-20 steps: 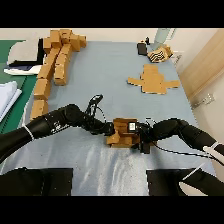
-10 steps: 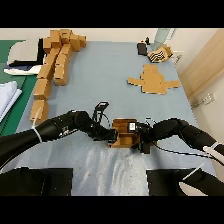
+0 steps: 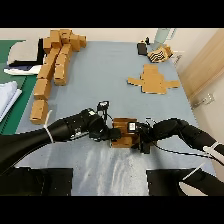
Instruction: Fold the box.
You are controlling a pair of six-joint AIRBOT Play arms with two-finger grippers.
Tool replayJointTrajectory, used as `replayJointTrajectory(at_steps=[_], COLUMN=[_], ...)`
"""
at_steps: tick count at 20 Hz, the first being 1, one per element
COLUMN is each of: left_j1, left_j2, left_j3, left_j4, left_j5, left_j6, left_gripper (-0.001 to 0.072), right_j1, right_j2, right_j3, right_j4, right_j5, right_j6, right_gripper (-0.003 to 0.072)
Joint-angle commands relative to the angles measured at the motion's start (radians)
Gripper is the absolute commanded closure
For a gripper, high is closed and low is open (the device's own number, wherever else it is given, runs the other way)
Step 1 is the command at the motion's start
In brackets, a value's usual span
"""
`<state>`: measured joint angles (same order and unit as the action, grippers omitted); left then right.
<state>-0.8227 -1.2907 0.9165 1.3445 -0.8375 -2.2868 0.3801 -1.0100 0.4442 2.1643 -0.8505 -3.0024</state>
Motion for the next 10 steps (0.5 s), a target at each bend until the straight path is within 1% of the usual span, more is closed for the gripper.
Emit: replayJointTrajectory(at_steps=[1, 3, 5, 7, 8, 10], left_j1=[-0.054, -0.08, -0.096, -0.109, -0.111, -0.112], left_j2=[-0.054, -0.11, -0.163, -0.211, -0.229, -0.247], left_j3=[0.071, 0.136, 0.201, 0.254, 0.268, 0.27], left_j4=[0.09, 0.116, 0.167, 0.191, 0.193, 0.193], left_j5=[-0.117, -0.156, -0.216, -0.264, -0.285, -0.288], left_j6=[-0.118, -0.157, -0.205, -0.206, -0.205, -0.205], left_gripper=[0.0244, 0.0244, 0.0244, 0.0244, 0.0245, 0.0245], right_j1=[0.0, 0.0, 0.0, 0.0, 0.0, 0.0], right_j2=[0.0, 0.0, 0.0, 0.0, 0.0, 0.0], right_j3=[0.0, 0.0, 0.0, 0.0, 0.0, 0.0], right_j4=[0.0, 0.0, 0.0, 0.0, 0.0, 0.0], right_j5=[0.0, 0.0, 0.0, 0.0, 0.0, 0.0], right_j6=[0.0, 0.0, 0.0, 0.0, 0.0, 0.0], right_gripper=[0.0175, 0.0175, 0.0175, 0.0175, 0.0175, 0.0175])
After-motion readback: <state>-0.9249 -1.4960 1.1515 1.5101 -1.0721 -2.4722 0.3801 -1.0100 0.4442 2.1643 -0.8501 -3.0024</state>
